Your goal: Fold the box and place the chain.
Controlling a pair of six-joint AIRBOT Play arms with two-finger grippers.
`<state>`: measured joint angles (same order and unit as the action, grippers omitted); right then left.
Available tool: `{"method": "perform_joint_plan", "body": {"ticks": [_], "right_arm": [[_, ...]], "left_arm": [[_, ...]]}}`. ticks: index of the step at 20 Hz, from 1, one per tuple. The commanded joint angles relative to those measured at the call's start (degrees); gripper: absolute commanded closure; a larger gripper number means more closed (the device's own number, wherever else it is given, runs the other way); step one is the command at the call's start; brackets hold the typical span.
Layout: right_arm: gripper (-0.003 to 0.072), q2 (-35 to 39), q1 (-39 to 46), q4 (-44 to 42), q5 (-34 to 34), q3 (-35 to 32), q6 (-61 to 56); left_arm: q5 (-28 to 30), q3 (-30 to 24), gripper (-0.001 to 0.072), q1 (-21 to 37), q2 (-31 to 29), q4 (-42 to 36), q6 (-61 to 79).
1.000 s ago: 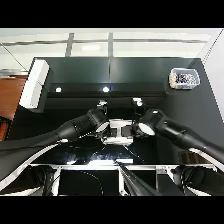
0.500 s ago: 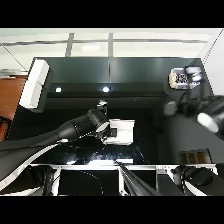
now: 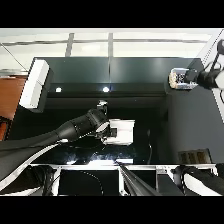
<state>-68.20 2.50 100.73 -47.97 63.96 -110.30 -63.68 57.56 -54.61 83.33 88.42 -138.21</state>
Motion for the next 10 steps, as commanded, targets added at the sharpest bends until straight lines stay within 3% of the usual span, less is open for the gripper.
{"method": "perform_joint_plan", "body": {"ticks": [1, 5, 10], "right_arm": [[-0.0011, -15.87, 3.37, -2.36, -5.99, 16.57, -2.86], [-0.0011, -32.17, 6.16, -2.38, -19.56, 35.01, -13.29], [-0.001, -39.56, 9.22, -3.67, -19.04, 41.27, -18.43]], "left_arm": [[-0.04, -0.02, 0.0676, 0.04, 0.02, 0.02, 0.0], [-0.04, -0.02, 0.0676, 0.04, 0.02, 0.02, 0.0], [-0.04, -0.02, 0.0676, 0.04, 0.02, 0.0, 0.0]]}}
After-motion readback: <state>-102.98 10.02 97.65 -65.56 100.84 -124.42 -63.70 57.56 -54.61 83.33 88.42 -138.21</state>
